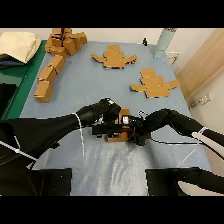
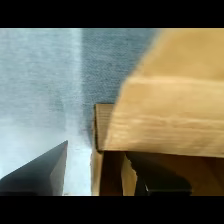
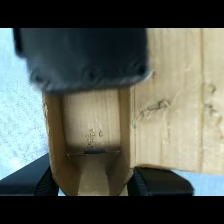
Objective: Fold the box.
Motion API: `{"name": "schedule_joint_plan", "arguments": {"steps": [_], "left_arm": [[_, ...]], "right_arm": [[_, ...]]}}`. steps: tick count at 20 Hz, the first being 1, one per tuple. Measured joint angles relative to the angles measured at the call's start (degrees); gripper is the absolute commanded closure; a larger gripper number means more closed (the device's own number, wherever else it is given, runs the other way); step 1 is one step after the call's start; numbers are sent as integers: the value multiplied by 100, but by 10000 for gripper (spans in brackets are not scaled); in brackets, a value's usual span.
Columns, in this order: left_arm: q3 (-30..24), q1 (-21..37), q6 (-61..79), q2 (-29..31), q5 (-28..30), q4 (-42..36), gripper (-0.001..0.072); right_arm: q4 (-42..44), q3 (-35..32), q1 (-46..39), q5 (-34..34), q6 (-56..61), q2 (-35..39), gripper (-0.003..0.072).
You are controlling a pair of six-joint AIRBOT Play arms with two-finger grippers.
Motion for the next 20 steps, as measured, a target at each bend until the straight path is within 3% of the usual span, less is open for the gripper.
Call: {"name": "schedule_joint_plan", "arguments": {"steps": [14, 20], "left_arm": [[321, 1117, 1091, 7, -590, -1593, 234], [323, 1591, 1327, 7, -1012, -1884, 235]], "right_arm": [[0, 0, 0, 0, 2, 2, 232], [0, 0, 0, 0, 2, 2, 232]]}}
